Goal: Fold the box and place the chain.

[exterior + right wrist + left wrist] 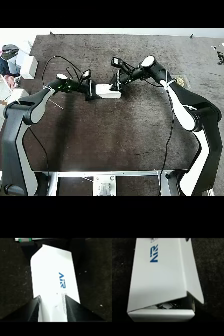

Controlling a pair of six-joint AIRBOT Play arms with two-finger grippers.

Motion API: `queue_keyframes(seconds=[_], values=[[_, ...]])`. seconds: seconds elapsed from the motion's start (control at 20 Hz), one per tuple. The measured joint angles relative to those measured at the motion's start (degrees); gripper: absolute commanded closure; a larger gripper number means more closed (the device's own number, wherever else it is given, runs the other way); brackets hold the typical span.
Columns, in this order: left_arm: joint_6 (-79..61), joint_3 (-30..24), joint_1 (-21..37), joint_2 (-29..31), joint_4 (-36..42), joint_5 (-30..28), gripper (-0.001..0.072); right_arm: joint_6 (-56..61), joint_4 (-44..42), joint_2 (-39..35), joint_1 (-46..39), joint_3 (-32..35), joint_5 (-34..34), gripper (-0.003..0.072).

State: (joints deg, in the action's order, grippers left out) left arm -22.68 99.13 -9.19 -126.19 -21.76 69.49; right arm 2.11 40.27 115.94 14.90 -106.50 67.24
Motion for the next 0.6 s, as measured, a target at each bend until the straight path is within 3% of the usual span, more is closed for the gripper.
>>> queue_keyframes(seconds=[0.6], values=[[0.0,0.0,0.0,0.0,0.0,0.1,0.0226,0.9,2.4,-1.6,0.1,0.0,-2.3,0.0342]])
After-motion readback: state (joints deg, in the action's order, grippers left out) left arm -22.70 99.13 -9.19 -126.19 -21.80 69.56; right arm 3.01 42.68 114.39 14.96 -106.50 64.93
